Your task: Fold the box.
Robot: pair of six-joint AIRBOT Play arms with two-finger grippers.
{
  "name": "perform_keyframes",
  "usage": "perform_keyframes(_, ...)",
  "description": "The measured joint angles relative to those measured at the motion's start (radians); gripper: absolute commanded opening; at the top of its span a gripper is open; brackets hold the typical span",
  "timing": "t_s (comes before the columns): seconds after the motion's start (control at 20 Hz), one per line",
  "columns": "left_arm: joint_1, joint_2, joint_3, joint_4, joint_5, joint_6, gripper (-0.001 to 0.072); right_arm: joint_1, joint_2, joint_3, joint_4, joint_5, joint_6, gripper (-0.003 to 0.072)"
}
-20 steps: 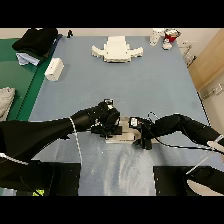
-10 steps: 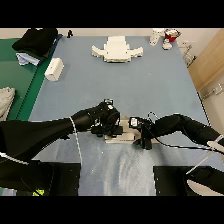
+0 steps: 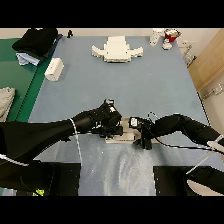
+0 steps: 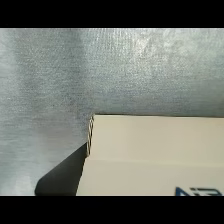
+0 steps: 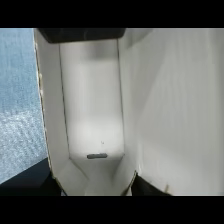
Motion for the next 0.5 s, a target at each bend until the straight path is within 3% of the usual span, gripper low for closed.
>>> perform_keyframes(0.05, -0.003, 0.000, 0.000, 0.008, 0.001, -0.006, 0.0005, 0.000, 0.000, 0.000, 0.000, 0.000, 0.000, 0.0476)
perform_keyframes(0.5, -0.009, 0.000, 0.000, 0.036, 0.003, -0.023, 0.0018, 0.000, 0.000, 0.000, 0.000, 0.000, 0.000, 0.0476)
